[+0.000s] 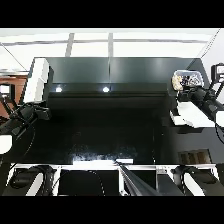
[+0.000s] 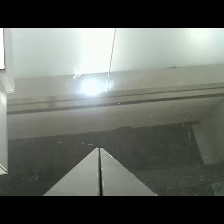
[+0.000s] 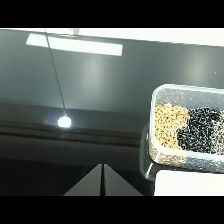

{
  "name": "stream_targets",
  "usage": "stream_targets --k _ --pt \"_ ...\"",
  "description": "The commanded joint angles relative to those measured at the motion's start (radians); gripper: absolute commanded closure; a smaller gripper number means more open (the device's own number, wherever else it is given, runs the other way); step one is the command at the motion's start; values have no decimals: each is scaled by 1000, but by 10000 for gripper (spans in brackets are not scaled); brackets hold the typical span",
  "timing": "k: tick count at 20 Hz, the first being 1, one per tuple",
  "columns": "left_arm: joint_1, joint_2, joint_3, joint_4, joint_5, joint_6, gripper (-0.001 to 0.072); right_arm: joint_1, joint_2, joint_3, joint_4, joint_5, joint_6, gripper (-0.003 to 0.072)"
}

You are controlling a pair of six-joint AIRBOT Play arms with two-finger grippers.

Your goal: Fold the box and place the chain.

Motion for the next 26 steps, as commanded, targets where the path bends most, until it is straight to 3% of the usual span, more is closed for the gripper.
stream_targets --k 1,19,21,24,25,26 --pt "0 1 -1 0 0 0 681 0 0 0 0 0 0 673" --pt "0 1 -1 -3 2 0 681 0 0 0 16 -11 1 672" --pt "0 1 -1 -3 35 0 682 0 -9 -1 14 -88 0 672" --pt "0 0 -1 -38 106 0 681 -48 -69 0 25 -298 3 655" --pt "0 -4 -1 -40 127 0 681 -85 -97 0 80 -359 6 468" --pt "0 -11 -2 -40 150 0 648 -136 -126 3 154 -388 5 108"
